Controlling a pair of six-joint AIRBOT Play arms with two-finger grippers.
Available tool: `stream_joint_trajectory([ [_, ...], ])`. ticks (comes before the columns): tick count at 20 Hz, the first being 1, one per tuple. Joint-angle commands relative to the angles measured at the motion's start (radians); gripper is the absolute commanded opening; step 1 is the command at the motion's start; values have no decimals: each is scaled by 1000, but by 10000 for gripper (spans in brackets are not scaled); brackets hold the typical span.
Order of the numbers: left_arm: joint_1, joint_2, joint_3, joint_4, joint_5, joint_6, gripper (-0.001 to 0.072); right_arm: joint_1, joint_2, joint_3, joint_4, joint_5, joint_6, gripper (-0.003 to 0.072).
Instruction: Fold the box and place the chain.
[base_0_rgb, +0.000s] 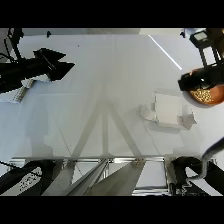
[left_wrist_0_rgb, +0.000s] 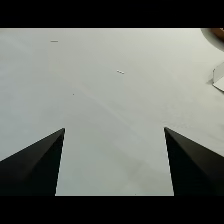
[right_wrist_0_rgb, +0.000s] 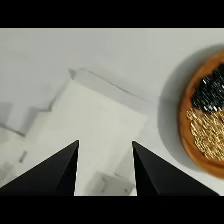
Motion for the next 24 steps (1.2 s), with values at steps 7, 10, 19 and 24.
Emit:
stream_joint_trajectory([
  [7, -1, 0, 0, 0, 0, 0, 695, -174, -200, 18, -146, 410, 3, 466],
  [10, -1, 0, 0, 0, 0, 0, 695, -204, -256, 18, -47, 394, 6, 481],
  [19, -1, 0, 0, 0, 0, 0, 695, -201, -433, 18, -37, 380, 83, 481],
  [24, -1, 0, 0, 0, 0, 0, 695, -203, -494, 18, -116, 385, 129, 480],
])
